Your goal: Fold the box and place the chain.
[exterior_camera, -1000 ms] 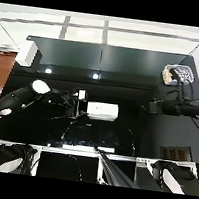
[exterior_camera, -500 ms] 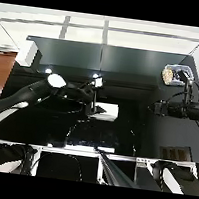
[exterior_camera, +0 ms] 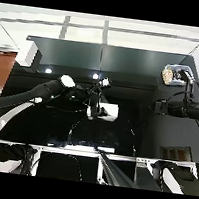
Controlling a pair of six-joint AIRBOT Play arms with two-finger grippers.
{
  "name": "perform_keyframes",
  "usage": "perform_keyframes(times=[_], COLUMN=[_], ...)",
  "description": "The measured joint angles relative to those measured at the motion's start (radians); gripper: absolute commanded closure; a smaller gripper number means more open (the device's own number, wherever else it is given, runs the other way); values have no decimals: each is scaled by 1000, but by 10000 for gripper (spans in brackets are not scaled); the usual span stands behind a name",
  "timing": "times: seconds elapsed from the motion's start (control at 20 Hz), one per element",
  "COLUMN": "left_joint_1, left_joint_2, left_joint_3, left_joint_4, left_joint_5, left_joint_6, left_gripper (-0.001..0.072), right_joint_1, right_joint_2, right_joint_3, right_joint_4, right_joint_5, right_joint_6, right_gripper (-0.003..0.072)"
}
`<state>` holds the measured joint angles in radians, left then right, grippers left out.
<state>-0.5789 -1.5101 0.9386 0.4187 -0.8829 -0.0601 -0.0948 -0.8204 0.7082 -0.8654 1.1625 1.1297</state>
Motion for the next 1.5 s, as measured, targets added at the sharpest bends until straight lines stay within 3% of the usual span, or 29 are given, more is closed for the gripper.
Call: perform_keyframes(times=[0.35, 0.6, 0.65, 0.75, 1.0, 1.2, 1.5], left_joint_1=[-3, -32, -44, -71, -58, 118, 625], left_joint_2=[-6, -10, -13, -16, 60, 202, 332], left_joint_3=[24, 29, 29, 32, 79, 81, -18], left_joint_4=[121, 222, 237, 264, 475, 710, 914], left_joint_5=[-38, -3, 19, 50, 51, -21, -103], left_joint_6=[9, 39, 42, 42, -306, -676, -1117], left_gripper=[-4, -2, 31, 394, 397, 397, 397], right_joint_1=[0, 0, 0, 0, 0, 0, 0], right_joint_2=[0, 0, 0, 0, 0, 0, 0], right_joint_3=[0, 0, 0, 0, 0, -1, -7], right_joint_4=[0, 0, 0, 0, 0, -2, -3], right_joint_5=[-17, -21, -23, -26, -31, -39, -53], right_joint_6=[-3, -4, -4, -5, -5, -5, -5], right_gripper=[669, 669, 668, 669, 668, 668, 668])
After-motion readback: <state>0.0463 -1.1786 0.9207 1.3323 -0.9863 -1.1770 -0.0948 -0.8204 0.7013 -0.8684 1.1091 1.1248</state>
